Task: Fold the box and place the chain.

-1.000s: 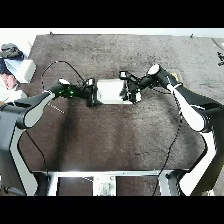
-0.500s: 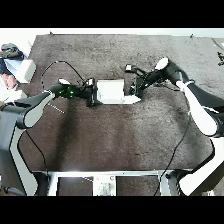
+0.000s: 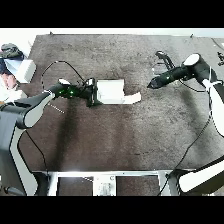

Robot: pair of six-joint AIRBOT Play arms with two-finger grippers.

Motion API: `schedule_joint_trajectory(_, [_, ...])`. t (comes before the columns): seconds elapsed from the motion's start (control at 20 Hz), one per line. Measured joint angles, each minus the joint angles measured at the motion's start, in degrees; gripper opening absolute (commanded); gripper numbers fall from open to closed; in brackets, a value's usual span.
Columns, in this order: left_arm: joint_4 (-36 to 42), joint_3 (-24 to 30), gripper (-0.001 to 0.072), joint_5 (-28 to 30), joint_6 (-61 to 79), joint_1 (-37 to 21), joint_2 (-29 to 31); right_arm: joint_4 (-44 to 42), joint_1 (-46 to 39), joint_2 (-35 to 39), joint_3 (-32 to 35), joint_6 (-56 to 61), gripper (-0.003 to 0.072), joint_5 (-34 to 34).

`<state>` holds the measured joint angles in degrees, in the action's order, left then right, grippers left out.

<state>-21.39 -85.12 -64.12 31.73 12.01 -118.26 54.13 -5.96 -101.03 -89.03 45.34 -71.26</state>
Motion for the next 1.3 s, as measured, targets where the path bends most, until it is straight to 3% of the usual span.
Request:
schedule_joint_trajectory(0.2, [0.0,0.0,0.0397,0.0,0.0,0.0,0.0,-7.0,-1.7,-2.2,5.4,2.8,0.0019,2.0])
schedule_joint_trajectory(0.5, [0.0,0.0,0.0397,0.0,0.0,0.0,0.0,-13.4,1.4,-5.9,7.9,2.8,0.003,3.0])
schedule_joint_trajectory(0.6, [0.0,0.0,0.0397,0.0,0.1,0.0,0.0,-14.8,2.6,-6.5,8.1,2.8,0.0211,3.1])
schedule_joint_trajectory(0.65, [0.0,0.0,0.0397,0.0,0.1,0.0,0.0,-15.9,3.2,-6.7,8.2,2.6,0.0236,3.0])
schedule_joint_trajectory(0.95, [0.0,0.0,0.0397,0.0,0.1,0.0,0.0,-21.8,4.7,-7.1,8.1,1.9,0.0238,1.1])
schedule_joint_trajectory(1.0, [0.0,0.0,0.0397,0.0,0.0,0.0,0.0,-22.8,4.8,-7.1,7.9,1.9,0.0321,0.7])
schedule_joint_trajectory(1.05, [0.0,0.0,0.0397,0.0,0.0,0.0,0.0,-23.2,4.8,-7.1,7.6,1.9,0.048,0.3])
schedule_joint_trajectory(1.3, [0.0,0.0,0.0397,0.0,0.0,0.0,0.0,-24.6,5.0,-7.1,5.6,1.6,0.0471,-1.0])
